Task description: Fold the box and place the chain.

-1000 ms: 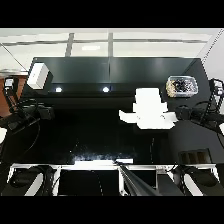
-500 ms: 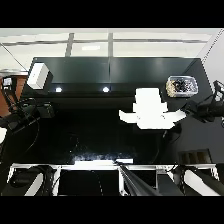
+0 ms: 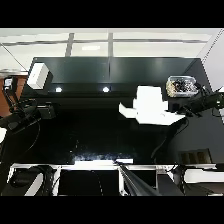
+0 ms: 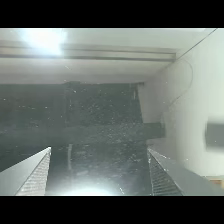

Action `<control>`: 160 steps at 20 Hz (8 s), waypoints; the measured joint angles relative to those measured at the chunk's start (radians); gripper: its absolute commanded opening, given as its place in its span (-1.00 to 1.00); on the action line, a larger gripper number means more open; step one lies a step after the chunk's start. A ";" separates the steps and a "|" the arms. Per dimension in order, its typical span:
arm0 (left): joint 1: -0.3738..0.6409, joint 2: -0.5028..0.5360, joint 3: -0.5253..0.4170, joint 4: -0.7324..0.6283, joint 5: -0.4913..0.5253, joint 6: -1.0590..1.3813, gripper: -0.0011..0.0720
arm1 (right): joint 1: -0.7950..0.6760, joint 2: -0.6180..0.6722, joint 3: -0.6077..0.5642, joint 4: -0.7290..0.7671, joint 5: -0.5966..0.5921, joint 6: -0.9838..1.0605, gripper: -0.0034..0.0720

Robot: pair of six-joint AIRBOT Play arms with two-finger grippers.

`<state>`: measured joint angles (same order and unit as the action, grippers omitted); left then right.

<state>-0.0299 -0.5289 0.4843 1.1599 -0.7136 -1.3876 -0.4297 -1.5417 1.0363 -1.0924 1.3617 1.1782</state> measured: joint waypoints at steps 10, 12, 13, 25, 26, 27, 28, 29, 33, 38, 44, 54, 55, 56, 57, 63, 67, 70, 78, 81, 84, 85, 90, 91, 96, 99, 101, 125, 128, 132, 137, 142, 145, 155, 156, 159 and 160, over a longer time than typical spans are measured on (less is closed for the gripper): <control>-0.002 0.000 -0.001 -0.062 -0.012 0.002 0.93 | 0.267 0.215 -0.142 0.203 -0.033 -0.045 -0.86; -0.003 -0.005 -0.006 -0.096 -0.035 0.003 0.93 | 0.403 0.296 -0.222 0.255 -0.146 0.004 -0.86; -0.003 -0.012 -0.010 -0.118 -0.049 0.003 0.93 | 0.479 0.337 -0.264 0.271 -0.208 0.029 -0.86; -0.006 -0.495 -0.026 -0.477 -0.321 0.229 0.93 | 1.010 0.673 -0.479 0.026 -0.502 0.415 -0.86; -0.006 -0.544 -0.026 -0.528 -0.336 0.294 0.93 | 1.019 0.682 -0.481 0.009 -0.499 0.432 -0.86; -0.006 -0.593 -0.026 -0.585 -0.356 0.366 0.93 | 1.025 0.688 -0.483 -0.006 -0.497 0.447 -0.86; -0.006 -0.640 -0.026 -0.641 -0.375 0.439 0.93 | 1.029 0.692 -0.484 -0.013 -0.497 0.457 -0.86; -0.006 -0.682 -0.026 -0.692 -0.394 0.508 0.93 | 1.032 0.695 -0.485 -0.021 -0.497 0.465 -0.86; -0.008 -0.833 -0.026 -0.824 -0.478 0.726 0.93 | 1.038 0.701 -0.487 -0.036 -0.495 0.484 -0.86; -0.035 -0.935 -0.016 -0.880 -0.596 0.956 0.89 | 1.039 0.703 -0.487 -0.042 -0.493 0.496 -0.86; -0.156 -0.960 0.065 -0.837 -0.603 1.113 0.33 | 1.039 0.703 -0.487 -0.046 -0.494 0.510 -0.86; -0.204 -0.964 0.169 -0.718 -0.580 1.144 -0.02 | 1.039 0.703 -0.487 -0.072 -0.492 0.529 -0.86; -0.205 -0.964 0.171 -0.710 -0.584 1.145 -0.02 | 1.039 0.703 -0.487 -0.076 -0.492 0.533 -0.86; -0.205 -0.964 0.172 -0.703 -0.591 1.145 -0.03 | 1.039 0.703 -0.487 -0.079 -0.492 0.536 -0.86; -0.205 -0.964 0.173 -0.695 -0.598 1.145 -0.04 | 1.039 0.703 -0.486 -0.082 -0.492 0.538 -0.86; -0.206 -0.964 0.174 -0.657 -0.614 1.127 -0.89 | 1.039 0.703 -0.487 -0.090 -0.494 0.542 -0.86; -0.206 -0.964 0.174 -0.645 -0.612 1.118 -0.89 | 1.039 0.703 -0.487 -0.091 -0.513 0.549 1.00; -0.206 -0.964 0.177 -0.644 -0.591 1.117 -0.89 | 1.022 0.708 -0.486 -0.111 -0.503 0.571 1.00; -0.262 -0.923 0.272 -0.578 -0.514 1.235 -0.90 | 0.892 0.772 -0.438 -0.547 -0.414 0.499 1.00; -0.337 -0.858 0.299 -0.483 -0.385 1.315 -0.90 | 0.880 0.779 -0.431 -0.692 -0.432 0.442 1.00; -0.394 -0.821 0.297 -0.440 -0.239 1.394 -0.89 | 0.875 0.780 -0.433 -0.667 -0.496 0.323 1.00; -0.402 -0.818 0.294 -0.430 -0.201 1.410 -0.89 | 0.875 0.778 -0.439 -0.610 -0.521 0.238 1.00; -0.415 -0.841 0.289 -0.420 -0.134 1.449 -0.89 | 0.875 0.742 -0.509 -0.192 -0.593 -0.361 1.00; -0.416 -0.845 0.290 -0.420 -0.134 1.453 -0.89 | 0.879 0.730 -0.525 -0.134 -0.599 -0.446 1.00; -0.418 -0.856 0.291 -0.419 -0.132 1.464 -0.89 | 0.953 0.655 -0.576 0.048 -0.620 -0.706 1.00; -0.418 -0.858 0.291 -0.417 -0.130 1.464 -0.89 | 1.002 0.600 -0.583 0.109 -0.621 -0.819 1.00; -0.418 -0.859 0.291 -0.416 -0.130 1.466 -0.89 | 1.019 0.569 -0.585 0.129 -0.623 -0.879 1.00; -0.418 -0.861 0.292 -0.412 -0.132 1.466 -0.88 | 1.048 0.553 -0.555 0.304 -0.861 -0.992 1.00; -0.418 -0.861 0.292 -0.412 -0.133 1.465 -0.89 | 1.038 0.556 -0.553 0.305 -0.871 -0.988 1.00; -0.418 -0.861 0.292 -0.412 -0.134 1.466 -0.89 | 1.032 0.553 -0.552 0.318 -0.859 -0.992 1.00; -0.418 -0.861 0.292 -0.412 -0.133 1.466 -0.89 | 0.986 0.543 -0.552 0.396 -0.846 -1.058 1.00; -0.418 -0.861 0.292 -0.412 -0.130 1.466 -0.89 | 0.917 0.489 -0.549 0.565 -0.742 -1.247 1.00; -0.418 -0.861 0.292 -0.412 -0.129 1.466 -0.89 | 0.905 0.454 -0.549 0.639 -0.714 -1.337 1.00; -0.420 -0.861 0.292 -0.412 -0.127 1.469 -0.89 | 0.898 0.362 -0.549 0.714 -0.642 -1.452 1.00; -0.422 -0.861 0.292 -0.412 -0.127 1.467 -0.89 | 0.898 0.355 -0.548 0.715 -0.639 -1.454 1.00; -0.428 -0.861 0.292 -0.410 -0.127 1.448 -0.89 | 0.898 0.344 -0.548 0.713 -0.636 -1.460 1.00; -0.429 -0.861 0.292 -0.410 -0.128 1.441 -0.89 | 0.899 0.341 -0.548 0.711 -0.636 -1.460 1.00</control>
<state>-0.4587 -1.3895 0.7761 0.7502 -0.8417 0.0532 0.4690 -1.2003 0.4881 -0.3809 0.7261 -0.2821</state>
